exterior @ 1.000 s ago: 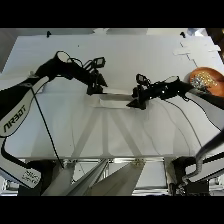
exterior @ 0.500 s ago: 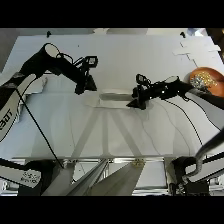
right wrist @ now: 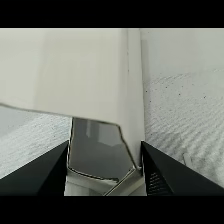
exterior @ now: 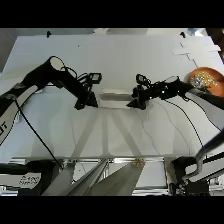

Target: Fold the box and place the chain.

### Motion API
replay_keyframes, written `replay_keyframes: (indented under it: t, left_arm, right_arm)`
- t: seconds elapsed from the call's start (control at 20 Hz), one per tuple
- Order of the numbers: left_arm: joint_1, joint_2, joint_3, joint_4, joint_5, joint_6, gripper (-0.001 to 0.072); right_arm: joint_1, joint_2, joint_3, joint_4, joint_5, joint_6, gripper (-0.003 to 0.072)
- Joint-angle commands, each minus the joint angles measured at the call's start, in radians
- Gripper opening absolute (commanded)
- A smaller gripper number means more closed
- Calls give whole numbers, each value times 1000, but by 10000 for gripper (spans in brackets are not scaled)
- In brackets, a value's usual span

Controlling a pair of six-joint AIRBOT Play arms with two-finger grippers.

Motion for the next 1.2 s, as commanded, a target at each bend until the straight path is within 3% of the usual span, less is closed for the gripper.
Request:
replay_keyframes:
  t: [0.0,0.3,0.6,1.15]
  left_arm:
    - [-57,13,-26,-118,69,41,10]
    - [-69,11,-26,-334,234,115,11]
    - [-69,-16,-26,-428,512,135,10]
    - [-69,-130,-26,-429,582,132,10]
  right_arm:
    - [0,0,1,0,1,0,328]
    - [0,0,1,0,0,0,328]
    - [0,0,1,0,1,0,328]
    - [0,0,1,0,1,0,328]
